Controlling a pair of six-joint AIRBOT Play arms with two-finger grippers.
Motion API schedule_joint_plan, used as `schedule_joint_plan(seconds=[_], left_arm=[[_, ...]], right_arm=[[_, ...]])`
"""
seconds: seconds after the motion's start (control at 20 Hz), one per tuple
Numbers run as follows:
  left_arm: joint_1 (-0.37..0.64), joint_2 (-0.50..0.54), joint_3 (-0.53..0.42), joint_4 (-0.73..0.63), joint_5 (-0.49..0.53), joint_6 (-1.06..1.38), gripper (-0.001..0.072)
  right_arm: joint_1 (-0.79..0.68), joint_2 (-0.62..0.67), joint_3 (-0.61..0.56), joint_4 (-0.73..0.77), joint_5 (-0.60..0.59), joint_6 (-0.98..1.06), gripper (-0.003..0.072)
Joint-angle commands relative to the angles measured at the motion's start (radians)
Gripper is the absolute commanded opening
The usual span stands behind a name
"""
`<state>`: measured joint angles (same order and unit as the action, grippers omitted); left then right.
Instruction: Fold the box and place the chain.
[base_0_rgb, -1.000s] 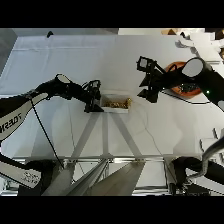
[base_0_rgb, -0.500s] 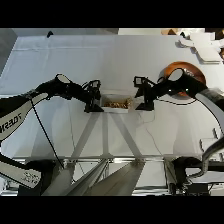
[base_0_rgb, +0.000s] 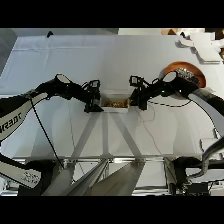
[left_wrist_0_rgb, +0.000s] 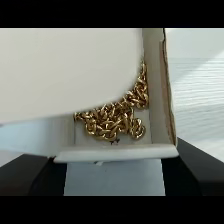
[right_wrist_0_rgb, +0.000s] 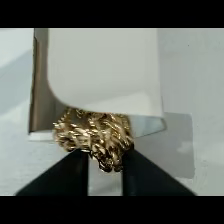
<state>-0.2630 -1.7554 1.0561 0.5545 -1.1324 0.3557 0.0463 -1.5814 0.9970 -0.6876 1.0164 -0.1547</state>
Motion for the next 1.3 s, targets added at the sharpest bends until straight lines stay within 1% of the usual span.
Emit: schedule_joint_plan(seconds=[0.0, 0.05, 0.2, 0.35, 0.65, 0.75, 0.8, 1.0, 1.1, 1.2, 1.25], left_arm=[[-0.001, 0.0, -0.001, 0.0, -0.001, 0.002, 0.0257], [-0.001, 0.0, -0.001, 0.0, -0.001, 0.002, 0.0257], [-0.001, 0.0, -0.001, 0.0, -0.001, 0.002, 0.0257], [-0.001, 0.0, -0.001, 0.0, -0.001, 0.002, 0.0257], [-0.001, 0.0, -0.001, 0.0, -0.001, 0.002, 0.0257], [-0.001, 0.0, -0.001, 0.0, -0.001, 0.002, 0.0257], [-0.001, 0.0, -0.001, 0.0, -0.001, 0.002, 0.0257], [-0.001, 0.0, -0.001, 0.0, -0.001, 0.002, 0.0257], [-0.001, 0.0, -0.001, 0.0, -0.001, 0.002, 0.0257], [-0.001, 0.0, -0.001, 0.0, -0.001, 0.002, 0.0257], [-0.001, 0.0, -0.001, 0.0, -0.001, 0.002, 0.0257]], right_arm=[[0.002, -0.002, 0.0, 0.019, -0.003, -0.011, 0.0023], [0.002, 0.0, 0.0, 0.001, -0.002, -0.011, 0.001], [0.002, 0.013, 0.0, -0.105, -0.002, 0.003, 0.001], [0.002, 0.04, 0.0, -0.198, -0.008, 0.072, 0.0009], [0.002, 0.113, 0.0, -0.218, 0.04, 0.111, 0.0009], [0.003, 0.153, 0.0, -0.206, 0.051, 0.151, 0.0009], [0.002, 0.174, 0.0, -0.178, 0.062, 0.159, 0.0009], [0.024, 0.228, 0.0, 0.031, 0.076, 0.156, 0.0009], [0.063, 0.225, 0.0, 0.034, 0.045, 0.154, 0.0009], [0.101, 0.21, 0.0, 0.032, 0.04, 0.155, 0.0022], [0.119, 0.203, 0.0, 0.027, 0.043, 0.156, 0.0134]])
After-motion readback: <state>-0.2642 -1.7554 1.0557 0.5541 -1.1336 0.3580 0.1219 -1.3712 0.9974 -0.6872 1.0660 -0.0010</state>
